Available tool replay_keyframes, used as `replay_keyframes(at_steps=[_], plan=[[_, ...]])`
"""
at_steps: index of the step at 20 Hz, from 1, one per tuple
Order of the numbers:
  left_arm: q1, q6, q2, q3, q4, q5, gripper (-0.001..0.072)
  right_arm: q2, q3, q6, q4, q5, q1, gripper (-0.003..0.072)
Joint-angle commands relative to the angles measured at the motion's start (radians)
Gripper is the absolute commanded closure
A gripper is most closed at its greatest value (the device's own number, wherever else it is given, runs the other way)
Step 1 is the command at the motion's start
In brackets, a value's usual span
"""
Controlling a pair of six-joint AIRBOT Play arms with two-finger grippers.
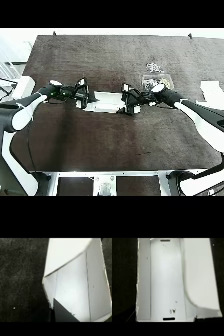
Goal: Fold the box and place the chain.
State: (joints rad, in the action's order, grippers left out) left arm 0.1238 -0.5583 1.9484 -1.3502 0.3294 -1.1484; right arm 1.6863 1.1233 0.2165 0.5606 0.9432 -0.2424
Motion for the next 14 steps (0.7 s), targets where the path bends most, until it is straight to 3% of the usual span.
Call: replay_keyframes(at_steps=[1, 14], plan=[[0.0, 0.0, 0.001, 0.0, 0.0, 0.0, 0.0688, 0.04, 0.054, -0.002, 0.032, 0.043, 0.001, -0.0015], [0.0, 0.0, 0.001, 0.0, 0.0, 0.0, 0.0689, 0.124, 0.187, -0.003, 0.128, 0.109, 0.004, -0.0015]])
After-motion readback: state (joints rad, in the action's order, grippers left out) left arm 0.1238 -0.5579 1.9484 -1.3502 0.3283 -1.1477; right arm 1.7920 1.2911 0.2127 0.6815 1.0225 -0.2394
